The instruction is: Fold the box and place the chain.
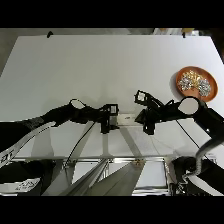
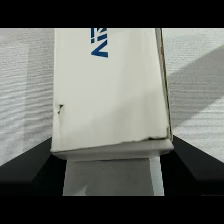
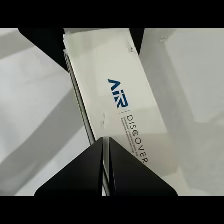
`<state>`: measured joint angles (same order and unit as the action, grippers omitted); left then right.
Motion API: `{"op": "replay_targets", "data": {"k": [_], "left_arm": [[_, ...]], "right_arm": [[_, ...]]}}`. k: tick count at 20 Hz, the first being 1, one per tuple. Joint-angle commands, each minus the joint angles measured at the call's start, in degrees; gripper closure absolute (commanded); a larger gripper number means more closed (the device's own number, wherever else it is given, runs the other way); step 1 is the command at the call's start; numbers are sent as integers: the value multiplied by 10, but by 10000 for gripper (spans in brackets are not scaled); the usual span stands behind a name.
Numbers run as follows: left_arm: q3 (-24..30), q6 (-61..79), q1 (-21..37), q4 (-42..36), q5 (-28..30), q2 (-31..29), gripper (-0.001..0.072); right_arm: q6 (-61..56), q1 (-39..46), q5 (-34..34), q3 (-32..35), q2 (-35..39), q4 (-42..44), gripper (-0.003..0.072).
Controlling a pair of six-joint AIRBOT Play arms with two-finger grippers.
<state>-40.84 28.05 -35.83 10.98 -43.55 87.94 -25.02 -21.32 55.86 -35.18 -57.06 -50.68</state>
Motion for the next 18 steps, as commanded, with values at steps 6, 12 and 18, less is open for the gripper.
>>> {"op": "replay_targets", "data": {"k": [6,12,18], "left_arm": [[0,0,0,0,0,0,558],[0,0,0,0,0,0,558],[0,0,0,0,0,0,558]], "right_arm": [[-1,0,16,19,-15,1,651],[0,0,-7,31,-16,1,653],[0,0,-13,32,-18,1,653]]}}
